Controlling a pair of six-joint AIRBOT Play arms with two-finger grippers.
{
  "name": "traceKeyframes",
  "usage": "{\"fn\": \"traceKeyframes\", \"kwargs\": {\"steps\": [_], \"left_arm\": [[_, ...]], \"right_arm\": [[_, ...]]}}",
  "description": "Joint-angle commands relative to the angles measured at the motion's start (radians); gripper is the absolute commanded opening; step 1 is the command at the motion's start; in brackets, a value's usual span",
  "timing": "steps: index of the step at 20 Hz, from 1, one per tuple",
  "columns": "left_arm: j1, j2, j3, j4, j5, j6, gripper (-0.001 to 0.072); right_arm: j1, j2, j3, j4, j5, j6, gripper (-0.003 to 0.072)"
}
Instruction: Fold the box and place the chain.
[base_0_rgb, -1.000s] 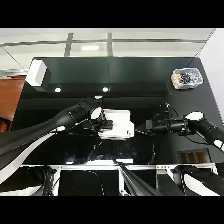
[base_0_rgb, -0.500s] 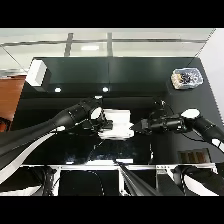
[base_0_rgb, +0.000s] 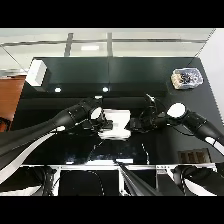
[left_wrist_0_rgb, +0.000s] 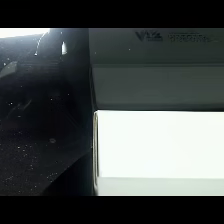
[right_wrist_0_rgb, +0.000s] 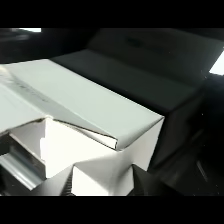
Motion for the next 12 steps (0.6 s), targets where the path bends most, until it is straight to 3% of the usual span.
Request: {"fn": "traceKeyframes", "kwargs": {"steps": [1, 8, 12], "left_arm": [[0.001, 0.0, 0.0, 0.0, 0.0, -0.001, 0.0028], [0.001, 0.0, 0.0, 0.0, -0.001, -0.001, 0.0028], [0.001, 0.0, 0.0, 0.0, -0.001, -0.001, 0.0028]], "right_arm": [[0.079, -0.013, 0.042, -0.146, -0.053, 0.173, 0.0356], [0.206, -0.098, 0.172, -0.486, -0.013, 0.5, 0.0356], [0.274, -0.198, 0.285, -0.639, 0.084, 0.654, 0.0356]]}}
